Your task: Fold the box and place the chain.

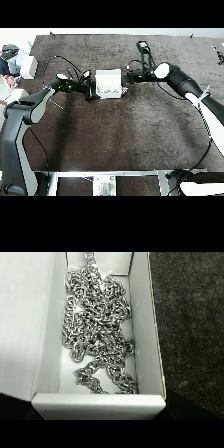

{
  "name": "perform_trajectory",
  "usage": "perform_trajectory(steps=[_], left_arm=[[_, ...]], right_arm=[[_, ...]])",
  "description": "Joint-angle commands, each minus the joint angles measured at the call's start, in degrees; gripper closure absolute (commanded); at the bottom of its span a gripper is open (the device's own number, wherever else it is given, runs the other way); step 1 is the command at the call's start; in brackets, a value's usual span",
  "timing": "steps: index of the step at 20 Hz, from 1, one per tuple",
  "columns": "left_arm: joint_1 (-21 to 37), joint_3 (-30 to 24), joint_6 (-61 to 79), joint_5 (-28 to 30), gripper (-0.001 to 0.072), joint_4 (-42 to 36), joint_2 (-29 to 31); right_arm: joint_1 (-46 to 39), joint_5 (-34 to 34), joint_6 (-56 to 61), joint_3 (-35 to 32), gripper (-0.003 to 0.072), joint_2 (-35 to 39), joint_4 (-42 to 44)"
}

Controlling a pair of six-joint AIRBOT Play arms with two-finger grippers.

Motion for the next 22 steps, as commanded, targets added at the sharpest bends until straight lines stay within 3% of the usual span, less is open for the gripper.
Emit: perform_trajectory(steps=[1, 8, 22], left_arm=[[0.0, 0.0, 0.0, 0.0, 0.0226, 0.0, 0.0], [0.0, 0.0, 0.0, 0.0, 0.0226, 0.0, 0.0], [0.0, 0.0, 0.0, 0.0, 0.0227, 0.0, 0.0]], right_arm=[[-3.7, 2.4, -4.2, 0.4, 0.0500, -3.8, 2.0], [-3.6, 7.8, -13.8, 6.8, 0.0501, -14.0, 7.6], [-2.3, 6.8, -16.5, 6.8, 0.0523, -16.1, 6.6]])
